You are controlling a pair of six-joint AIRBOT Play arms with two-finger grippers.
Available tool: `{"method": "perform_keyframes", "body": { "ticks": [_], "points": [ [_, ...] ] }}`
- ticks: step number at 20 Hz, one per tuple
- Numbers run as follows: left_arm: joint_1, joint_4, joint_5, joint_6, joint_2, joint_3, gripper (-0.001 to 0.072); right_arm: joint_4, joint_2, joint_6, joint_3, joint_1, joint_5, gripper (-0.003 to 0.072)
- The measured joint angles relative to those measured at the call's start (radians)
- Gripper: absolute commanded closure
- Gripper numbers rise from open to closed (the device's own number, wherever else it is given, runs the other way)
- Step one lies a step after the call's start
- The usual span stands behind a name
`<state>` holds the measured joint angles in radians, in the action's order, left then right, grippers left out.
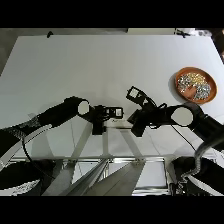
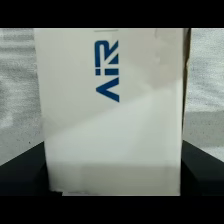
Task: Fold the box and place the chain.
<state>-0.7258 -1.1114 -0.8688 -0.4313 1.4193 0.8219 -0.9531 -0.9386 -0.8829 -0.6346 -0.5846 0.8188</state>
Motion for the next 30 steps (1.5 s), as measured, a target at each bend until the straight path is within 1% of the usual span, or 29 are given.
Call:
{"method": "perform_keyframes", "body": {
  "ticks": [4, 6, 9, 12, 17, 24, 30],
  "points": [
    [0.000, 0.000, 0.000, 0.000, 0.000, 0.000, 0.0499, 0.324, -0.016, 0.199, 0.084, 0.022, -0.103, 0.0671],
    [0.000, 0.000, 0.000, 0.000, 0.000, 0.000, 0.0499, 0.424, -0.038, 0.262, 0.101, 0.026, -0.126, 0.0671],
    [0.000, 0.000, 0.000, 0.000, 0.000, 0.000, 0.0499, 0.502, -0.077, 0.311, 0.114, 0.029, -0.130, 0.0671],
    [0.000, 0.000, 0.000, 0.000, 0.000, 0.000, 0.0499, 0.539, -0.113, 0.340, 0.119, 0.029, -0.123, 0.0671],
    [0.000, 0.000, 0.000, 0.000, 0.000, 0.000, 0.0499, 0.558, -0.150, 0.362, 0.122, 0.029, -0.114, 0.0671],
    [0.000, -0.001, 0.000, 0.000, 0.000, 0.000, 0.0499, 0.570, -0.159, 0.376, 0.156, 0.029, -0.103, 0.0671],
    [0.000, 0.000, 0.001, 0.000, 0.000, 0.000, 0.0499, 0.570, -0.161, 0.384, 0.183, 0.029, -0.126, 0.0671]
  ]
}}
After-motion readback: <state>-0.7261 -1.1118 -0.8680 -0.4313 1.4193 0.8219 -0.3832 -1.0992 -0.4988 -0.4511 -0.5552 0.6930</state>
